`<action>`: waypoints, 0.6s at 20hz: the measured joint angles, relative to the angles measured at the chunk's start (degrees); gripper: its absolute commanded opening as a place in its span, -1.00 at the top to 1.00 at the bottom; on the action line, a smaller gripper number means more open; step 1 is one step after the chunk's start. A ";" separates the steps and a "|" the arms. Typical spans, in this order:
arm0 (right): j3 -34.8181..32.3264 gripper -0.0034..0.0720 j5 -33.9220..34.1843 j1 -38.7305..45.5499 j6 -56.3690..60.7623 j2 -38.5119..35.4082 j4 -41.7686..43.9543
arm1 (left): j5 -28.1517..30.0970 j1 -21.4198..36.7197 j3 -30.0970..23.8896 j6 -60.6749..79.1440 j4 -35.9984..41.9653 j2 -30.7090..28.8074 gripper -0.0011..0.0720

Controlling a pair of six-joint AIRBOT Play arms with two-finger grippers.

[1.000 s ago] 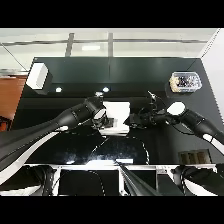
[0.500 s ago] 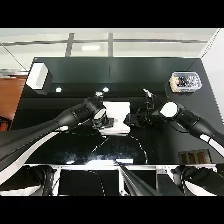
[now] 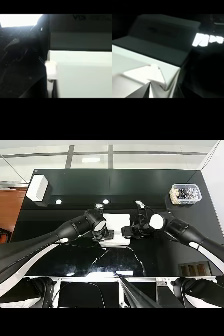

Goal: Fold the box and place the chain.

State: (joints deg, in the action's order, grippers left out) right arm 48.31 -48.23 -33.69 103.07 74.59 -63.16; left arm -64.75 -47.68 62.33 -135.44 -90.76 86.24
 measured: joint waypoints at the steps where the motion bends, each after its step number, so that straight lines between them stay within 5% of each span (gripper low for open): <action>1: 1.01 -0.10 -1.27 -0.52 2.10 0.70 -1.81 | 0.02 0.00 0.00 0.00 0.00 0.00 0.90; 7: 8.22 0.26 -10.75 -4.17 14.25 4.55 -13.05 | 0.09 0.00 0.00 -0.02 0.02 0.00 0.90; 12: 11.72 0.26 -14.45 -7.41 20.48 7.76 -16.59 | 0.07 0.00 0.00 -0.04 0.02 0.00 0.90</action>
State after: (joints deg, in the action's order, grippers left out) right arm 60.03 -62.67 -41.10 123.55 82.35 -79.75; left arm -64.69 -47.68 62.33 -135.48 -90.74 86.24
